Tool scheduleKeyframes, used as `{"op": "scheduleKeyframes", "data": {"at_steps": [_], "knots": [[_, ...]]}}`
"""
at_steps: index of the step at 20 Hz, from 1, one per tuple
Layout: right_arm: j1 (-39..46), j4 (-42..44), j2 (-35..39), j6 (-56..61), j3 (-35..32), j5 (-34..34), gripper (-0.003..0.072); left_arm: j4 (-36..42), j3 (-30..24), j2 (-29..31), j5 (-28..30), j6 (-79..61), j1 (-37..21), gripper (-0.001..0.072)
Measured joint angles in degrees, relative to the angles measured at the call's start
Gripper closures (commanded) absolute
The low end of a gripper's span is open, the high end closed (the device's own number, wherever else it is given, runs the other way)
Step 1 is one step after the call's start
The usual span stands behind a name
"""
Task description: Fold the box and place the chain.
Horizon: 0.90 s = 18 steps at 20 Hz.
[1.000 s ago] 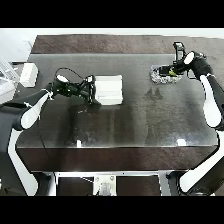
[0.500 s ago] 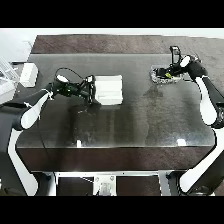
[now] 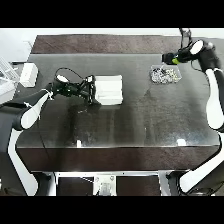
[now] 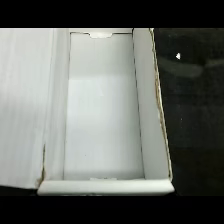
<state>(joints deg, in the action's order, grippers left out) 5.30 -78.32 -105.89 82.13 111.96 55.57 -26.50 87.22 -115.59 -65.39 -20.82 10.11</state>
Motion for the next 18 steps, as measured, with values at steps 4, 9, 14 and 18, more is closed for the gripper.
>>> {"op": "scheduleKeyframes", "data": {"at_steps": [4,9,14,18], "knots": [[-2.93,-0.13,8.79,-1.97,0.70,3.58,0.0680,0.00,0.00,0.00,0.02,-0.02,0.00,0.0177],[-9.81,-1.86,21.55,-4.74,0.92,5.20,0.0680,0.00,0.00,0.00,0.04,-0.02,0.00,0.0177],[-18.01,-2.67,29.81,-6.75,1.01,5.38,0.0680,0.00,0.00,0.00,0.04,-0.02,0.02,0.0177],[-25.18,-2.86,32.87,-8.28,1.11,5.27,0.0680,0.00,0.00,0.00,0.04,-0.02,0.00,0.0177]]}}
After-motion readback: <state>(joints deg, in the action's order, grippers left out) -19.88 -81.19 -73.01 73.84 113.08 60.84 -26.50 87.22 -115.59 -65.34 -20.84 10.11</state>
